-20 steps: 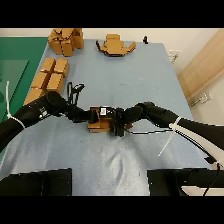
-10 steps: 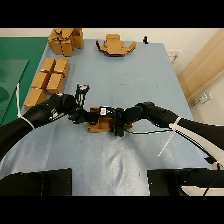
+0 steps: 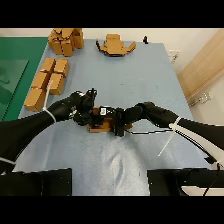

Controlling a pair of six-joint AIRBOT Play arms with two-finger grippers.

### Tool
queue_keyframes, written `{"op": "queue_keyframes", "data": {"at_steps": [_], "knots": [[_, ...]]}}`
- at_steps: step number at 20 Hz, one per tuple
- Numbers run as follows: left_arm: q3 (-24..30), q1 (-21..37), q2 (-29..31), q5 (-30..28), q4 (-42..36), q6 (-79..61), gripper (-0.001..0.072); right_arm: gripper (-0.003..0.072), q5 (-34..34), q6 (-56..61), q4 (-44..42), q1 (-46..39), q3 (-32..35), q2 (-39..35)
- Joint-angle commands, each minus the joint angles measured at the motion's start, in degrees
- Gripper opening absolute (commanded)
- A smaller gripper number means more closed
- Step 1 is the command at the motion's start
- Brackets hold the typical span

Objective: Fold the box.

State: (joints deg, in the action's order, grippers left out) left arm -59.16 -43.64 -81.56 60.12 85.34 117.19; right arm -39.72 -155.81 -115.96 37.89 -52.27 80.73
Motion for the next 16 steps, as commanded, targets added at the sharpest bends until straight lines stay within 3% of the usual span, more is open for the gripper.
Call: {"op": "queue_keyframes", "data": {"at_steps": [1,2,10,11,12,13,16], "knots": [[-4.0,-1.1,-2.5,4.7,4.3,4.6,0.0377,0.0538,0.0,0.3,0.0,0.1,0.0,0.0],[-4.5,-1.1,-2.4,5.4,4.2,4.2,0.0006,0.0538,0.0,0.4,0.0,0.1,0.0,0.0],[-5.0,-2.1,-2.5,4.0,0.3,3.3,0.0025,0.0538,0.0,0.4,0.0,0.0,0.0,0.0],[-5.0,-2.1,-2.5,4.1,0.4,3.3,0.0168,0.0538,0.0,0.4,0.0,0.0,0.0,0.0],[-5.0,-2.1,-2.5,4.1,0.4,3.3,0.0517,0.0538,0.0,0.4,0.0,0.0,0.0,0.0],[-5.0,-2.1,-2.5,4.0,0.7,3.6,0.0606,0.0538,0.0,0.4,0.0,0.0,0.0,0.0],[-5.0,-2.1,-3.0,4.1,1.1,3.8,0.0583,0.0538,0.0,0.4,0.0,0.1,0.0,0.0]]}}
